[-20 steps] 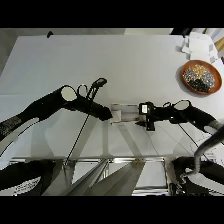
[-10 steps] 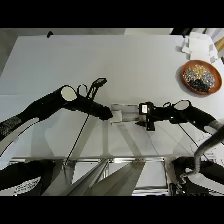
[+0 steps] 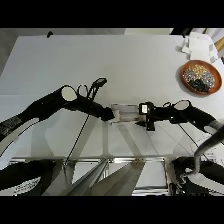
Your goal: Fold the box and place the chain.
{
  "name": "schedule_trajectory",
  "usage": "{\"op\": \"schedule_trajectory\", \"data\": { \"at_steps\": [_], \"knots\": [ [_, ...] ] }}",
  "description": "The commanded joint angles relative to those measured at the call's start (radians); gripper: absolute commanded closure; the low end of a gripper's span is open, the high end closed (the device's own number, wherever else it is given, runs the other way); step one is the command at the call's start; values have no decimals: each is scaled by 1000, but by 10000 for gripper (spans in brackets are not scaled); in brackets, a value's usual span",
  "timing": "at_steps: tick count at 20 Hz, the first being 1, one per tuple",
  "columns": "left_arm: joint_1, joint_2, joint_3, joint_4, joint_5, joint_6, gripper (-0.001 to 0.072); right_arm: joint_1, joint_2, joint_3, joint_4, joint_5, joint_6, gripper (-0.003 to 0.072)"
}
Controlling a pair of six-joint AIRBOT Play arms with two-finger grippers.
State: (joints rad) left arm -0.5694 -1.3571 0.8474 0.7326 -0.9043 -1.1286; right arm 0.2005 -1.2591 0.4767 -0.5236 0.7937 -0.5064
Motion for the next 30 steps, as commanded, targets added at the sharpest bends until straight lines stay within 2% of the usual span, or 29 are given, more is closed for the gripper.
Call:
{"op": "schedule_trajectory", "data": {
  "at_steps": [1, 10, 18, 30],
  "knots": [
    [-5, -1, 0, 2, 12, -24, 268, 0, 0, 1, 0, 0, 0, 285],
    [-74, -21, 1, 71, 132, -176, 248, 0, 0, 1, 0, 0, 0, 285],
    [-80, -22, 1, 150, 129, -341, 249, 0, 0, 1, 0, 0, 0, 285],
    [-81, -24, 28, 151, 114, -406, 250, 0, 0, 1, 0, 0, 0, 285]
  ]
}}
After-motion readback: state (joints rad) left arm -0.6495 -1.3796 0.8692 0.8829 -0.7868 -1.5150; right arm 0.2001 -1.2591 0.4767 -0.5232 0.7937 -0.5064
